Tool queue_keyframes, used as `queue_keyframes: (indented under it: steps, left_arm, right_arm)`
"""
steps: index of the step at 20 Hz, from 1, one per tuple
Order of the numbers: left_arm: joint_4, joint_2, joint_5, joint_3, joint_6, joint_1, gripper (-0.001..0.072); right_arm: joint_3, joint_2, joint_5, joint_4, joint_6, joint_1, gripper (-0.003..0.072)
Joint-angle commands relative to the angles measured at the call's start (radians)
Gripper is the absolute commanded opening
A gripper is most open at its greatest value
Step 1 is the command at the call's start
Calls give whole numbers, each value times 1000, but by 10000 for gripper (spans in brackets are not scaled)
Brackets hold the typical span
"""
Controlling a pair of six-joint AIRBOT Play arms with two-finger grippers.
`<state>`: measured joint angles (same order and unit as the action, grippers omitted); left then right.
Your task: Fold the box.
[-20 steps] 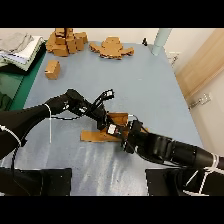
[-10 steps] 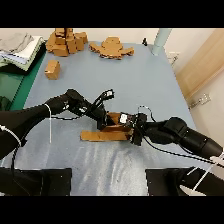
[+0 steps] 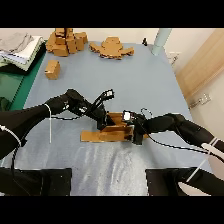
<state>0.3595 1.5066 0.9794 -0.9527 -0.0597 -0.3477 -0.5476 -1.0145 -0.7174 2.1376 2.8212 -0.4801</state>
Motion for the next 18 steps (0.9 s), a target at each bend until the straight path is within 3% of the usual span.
queue_keyframes:
  steps: [1,10,14,18]
  left_arm:
    - [0,0,0,-1,0,0,14]
    - [0,0,0,-1,0,0,14]
    - [0,0,-1,-1,0,0,14]
    - [0,0,0,-1,0,0,14]
  right_arm:
    - [-1,-60,-18,108,142,20,720]
    - [-9,-125,-10,108,180,32,720]
    - [-86,-195,-138,92,180,54,720]
    - [-112,-214,-150,79,180,54,720]
